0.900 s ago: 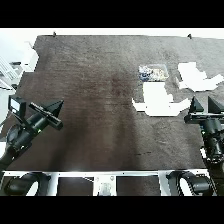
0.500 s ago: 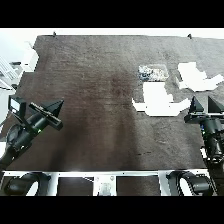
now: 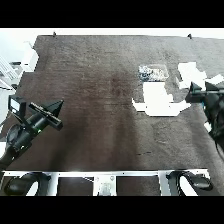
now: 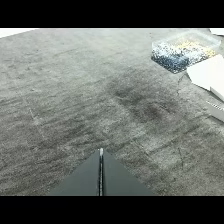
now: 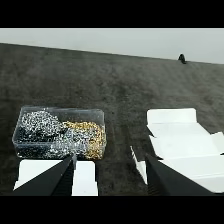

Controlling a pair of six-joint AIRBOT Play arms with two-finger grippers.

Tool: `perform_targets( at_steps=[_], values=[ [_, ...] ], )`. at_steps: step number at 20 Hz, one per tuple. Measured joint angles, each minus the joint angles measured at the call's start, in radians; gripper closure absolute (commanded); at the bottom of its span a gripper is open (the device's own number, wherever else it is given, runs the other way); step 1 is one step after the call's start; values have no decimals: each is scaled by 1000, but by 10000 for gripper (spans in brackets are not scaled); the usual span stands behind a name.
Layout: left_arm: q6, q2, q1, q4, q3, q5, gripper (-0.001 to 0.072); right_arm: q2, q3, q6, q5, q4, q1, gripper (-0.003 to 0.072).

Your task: Fold the box and place the chain.

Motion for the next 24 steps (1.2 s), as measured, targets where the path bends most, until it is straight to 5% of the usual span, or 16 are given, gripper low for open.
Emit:
perform_targets(
  at_steps=[5, 12, 18, 24],
  values=[
    [0, 0, 0, 0, 0, 1, 689, -359, 278, 445, 428, -360, -249, 182],
    [0, 0, 0, 0, 0, 1, 689, -635, 670, 922, 888, -902, -496, 176],
    [0, 0, 0, 0, 0, 1, 689, -891, 979, 1003, 1213, -993, -534, 164],
    [0, 0, 0, 0, 0, 1, 688, -1049, 1058, 999, 1347, -995, -476, 164]
  ],
)
